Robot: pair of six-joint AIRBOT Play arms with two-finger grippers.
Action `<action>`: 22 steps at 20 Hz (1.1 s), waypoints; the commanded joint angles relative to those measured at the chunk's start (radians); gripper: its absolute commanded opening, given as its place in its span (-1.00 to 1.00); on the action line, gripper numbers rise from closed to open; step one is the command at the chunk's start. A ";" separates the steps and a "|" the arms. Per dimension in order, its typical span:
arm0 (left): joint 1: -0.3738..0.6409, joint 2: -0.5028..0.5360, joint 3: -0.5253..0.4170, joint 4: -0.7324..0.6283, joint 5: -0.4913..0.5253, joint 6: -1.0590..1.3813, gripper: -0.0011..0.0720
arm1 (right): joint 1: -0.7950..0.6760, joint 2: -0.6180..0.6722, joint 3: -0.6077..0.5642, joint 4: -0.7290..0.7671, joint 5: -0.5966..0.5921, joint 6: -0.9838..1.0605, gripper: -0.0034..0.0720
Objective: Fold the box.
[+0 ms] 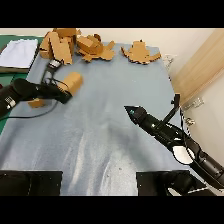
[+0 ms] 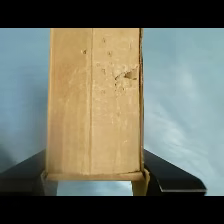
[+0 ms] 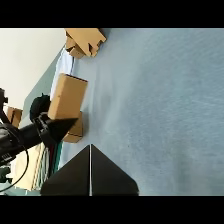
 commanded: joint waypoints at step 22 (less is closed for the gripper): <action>0.353 -0.614 0.724 0.354 -0.283 -0.414 0.97 | -0.095 -0.001 0.001 -0.084 0.060 0.001 -0.90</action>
